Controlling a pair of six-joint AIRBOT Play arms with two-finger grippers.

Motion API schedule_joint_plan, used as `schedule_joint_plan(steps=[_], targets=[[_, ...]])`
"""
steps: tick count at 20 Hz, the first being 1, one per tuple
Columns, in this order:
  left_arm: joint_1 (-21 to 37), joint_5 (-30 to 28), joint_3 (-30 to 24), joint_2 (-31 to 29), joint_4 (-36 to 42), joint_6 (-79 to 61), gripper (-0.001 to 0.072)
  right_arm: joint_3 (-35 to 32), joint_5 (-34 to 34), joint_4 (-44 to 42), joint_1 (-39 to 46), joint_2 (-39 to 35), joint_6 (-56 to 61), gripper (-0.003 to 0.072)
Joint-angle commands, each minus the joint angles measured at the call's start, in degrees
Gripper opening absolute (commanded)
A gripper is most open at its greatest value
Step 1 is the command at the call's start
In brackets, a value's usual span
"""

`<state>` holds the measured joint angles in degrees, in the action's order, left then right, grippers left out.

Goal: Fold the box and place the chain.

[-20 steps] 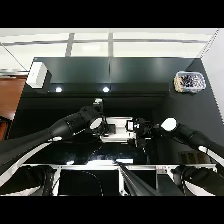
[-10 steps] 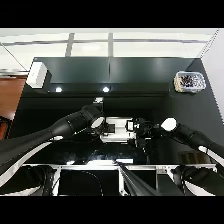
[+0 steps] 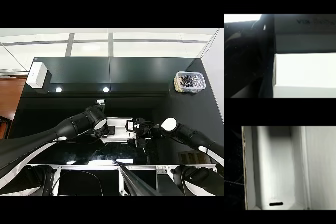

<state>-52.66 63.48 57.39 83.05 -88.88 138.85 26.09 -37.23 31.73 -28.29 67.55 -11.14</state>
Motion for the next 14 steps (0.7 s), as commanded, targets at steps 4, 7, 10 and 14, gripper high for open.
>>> schedule_joint_plan(steps=[4, 7, 10, 14], targets=[[-0.1, -1.6, 0.1, 0.2, 0.0, 0.8, 0.0048, 0.0, 0.0, 0.0, 0.0, 0.0, 0.0, 0.0127], [-0.1, -1.4, 0.1, 0.2, 0.1, 0.8, 0.0024, 0.0, 0.0, 0.0, 0.0, 0.0, 0.0, 0.0128], [-0.1, -1.3, 0.1, 0.2, 0.7, 0.7, 0.0024, 0.0, 0.0, 0.0, 0.0, 0.0, 0.0, 0.0127], [-0.1, -1.1, 0.1, 0.2, 0.9, 0.7, 0.0023, 0.0, 0.0, 0.0, 0.0, 0.0, 0.0, 0.0128]])
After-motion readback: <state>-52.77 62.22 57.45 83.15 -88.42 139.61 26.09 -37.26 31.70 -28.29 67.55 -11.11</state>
